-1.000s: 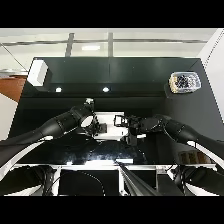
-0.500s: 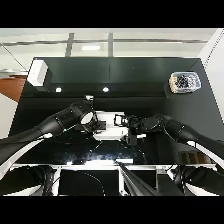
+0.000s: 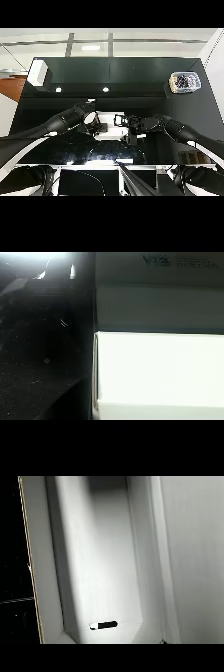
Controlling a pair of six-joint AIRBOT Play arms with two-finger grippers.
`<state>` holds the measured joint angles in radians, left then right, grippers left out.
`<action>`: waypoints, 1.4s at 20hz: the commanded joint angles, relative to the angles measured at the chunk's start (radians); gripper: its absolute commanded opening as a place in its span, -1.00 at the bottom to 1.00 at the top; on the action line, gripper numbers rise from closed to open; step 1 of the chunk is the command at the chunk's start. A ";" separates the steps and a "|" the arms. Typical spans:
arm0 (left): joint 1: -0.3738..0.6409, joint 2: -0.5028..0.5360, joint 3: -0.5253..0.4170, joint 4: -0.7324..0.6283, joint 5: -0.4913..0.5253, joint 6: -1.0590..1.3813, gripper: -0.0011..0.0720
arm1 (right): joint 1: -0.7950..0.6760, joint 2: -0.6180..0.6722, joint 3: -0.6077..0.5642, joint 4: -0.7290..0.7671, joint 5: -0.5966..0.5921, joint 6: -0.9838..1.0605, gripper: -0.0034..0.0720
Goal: Fold the box and place the chain.
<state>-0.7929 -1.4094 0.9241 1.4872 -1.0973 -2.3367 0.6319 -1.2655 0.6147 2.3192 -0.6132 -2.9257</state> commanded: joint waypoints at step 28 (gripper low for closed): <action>0.000 0.010 0.000 0.068 0.000 0.040 -0.90 | 0.008 0.107 -0.009 -0.095 -0.024 -0.063 0.50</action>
